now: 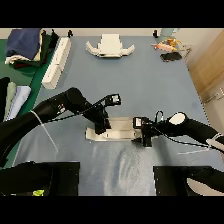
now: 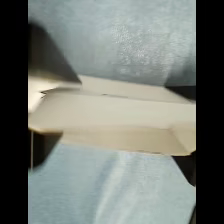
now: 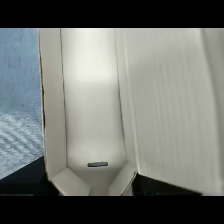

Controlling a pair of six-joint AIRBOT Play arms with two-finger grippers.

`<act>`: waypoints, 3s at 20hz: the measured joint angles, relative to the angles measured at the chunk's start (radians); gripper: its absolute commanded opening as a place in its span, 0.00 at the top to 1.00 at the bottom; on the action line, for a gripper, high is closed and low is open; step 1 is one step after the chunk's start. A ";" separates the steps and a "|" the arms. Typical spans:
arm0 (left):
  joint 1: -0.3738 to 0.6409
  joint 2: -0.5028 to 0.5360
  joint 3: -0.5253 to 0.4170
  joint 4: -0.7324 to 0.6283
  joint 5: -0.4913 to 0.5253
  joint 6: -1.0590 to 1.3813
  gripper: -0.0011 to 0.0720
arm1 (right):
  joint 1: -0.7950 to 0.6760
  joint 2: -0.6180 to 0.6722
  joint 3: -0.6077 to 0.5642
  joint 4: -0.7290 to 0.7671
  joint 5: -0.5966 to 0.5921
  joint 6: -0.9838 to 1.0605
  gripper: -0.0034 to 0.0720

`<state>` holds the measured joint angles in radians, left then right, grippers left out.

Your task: Fold the box.

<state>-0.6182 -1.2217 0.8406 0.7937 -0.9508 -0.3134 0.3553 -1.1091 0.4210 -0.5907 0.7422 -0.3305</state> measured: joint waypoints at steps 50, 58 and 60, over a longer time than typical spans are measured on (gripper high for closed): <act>0.019 0.063 0.023 -0.116 0.175 -0.991 0.97 | 0.000 0.000 0.000 -0.008 0.020 -0.003 0.28; 0.027 0.419 -0.090 0.076 0.035 -0.793 0.94 | 0.001 0.000 0.000 -0.008 0.019 -0.002 0.28; 0.007 0.451 -0.118 0.101 0.014 -0.706 0.05 | 0.001 0.000 0.000 -0.008 0.019 -0.002 0.28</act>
<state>-0.6109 -0.7704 0.7223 0.8944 -0.9363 -1.0199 0.3561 -1.1091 0.4210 -0.5983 0.7616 -0.3321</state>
